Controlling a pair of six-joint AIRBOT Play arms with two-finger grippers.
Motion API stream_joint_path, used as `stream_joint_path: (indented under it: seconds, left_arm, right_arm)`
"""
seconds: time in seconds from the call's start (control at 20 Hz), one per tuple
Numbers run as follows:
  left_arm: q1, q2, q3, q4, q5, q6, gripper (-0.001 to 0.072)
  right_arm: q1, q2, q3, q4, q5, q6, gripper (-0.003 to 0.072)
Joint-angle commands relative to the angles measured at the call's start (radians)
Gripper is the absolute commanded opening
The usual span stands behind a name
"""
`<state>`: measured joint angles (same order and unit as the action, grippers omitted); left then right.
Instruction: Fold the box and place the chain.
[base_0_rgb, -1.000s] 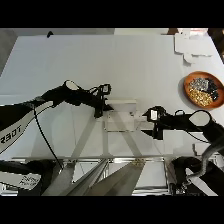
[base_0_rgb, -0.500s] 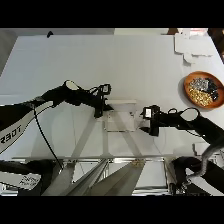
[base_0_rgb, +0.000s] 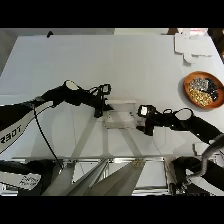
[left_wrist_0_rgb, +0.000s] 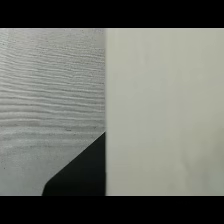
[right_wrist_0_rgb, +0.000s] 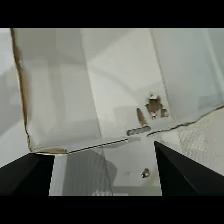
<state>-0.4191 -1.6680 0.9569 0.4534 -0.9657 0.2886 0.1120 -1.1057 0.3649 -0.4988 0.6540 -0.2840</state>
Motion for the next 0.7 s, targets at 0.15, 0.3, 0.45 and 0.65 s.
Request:
stream_joint_path:
  seconds: [0.15,0.3,0.45,0.65]
  left_arm:
    - [0.0,0.001,0.001,0.0,0.0,0.0,0.0023]
    - [0.0,0.001,0.001,0.0,0.0,0.0,0.0023]
    - [0.0,0.001,0.001,0.0,0.0,0.0,0.0023]
    - [0.0,0.001,0.001,0.0,0.0,0.0,0.0023]
  right_arm:
    - [-0.003,-0.001,0.001,0.033,-0.04,0.074,0.0667]
    - [-0.052,-0.001,0.026,0.019,0.038,0.068,0.0667]
    - [-0.079,-0.005,0.04,0.006,0.06,0.042,0.0667]
    - [-0.079,-0.01,0.05,0.007,0.073,0.032,0.0667]
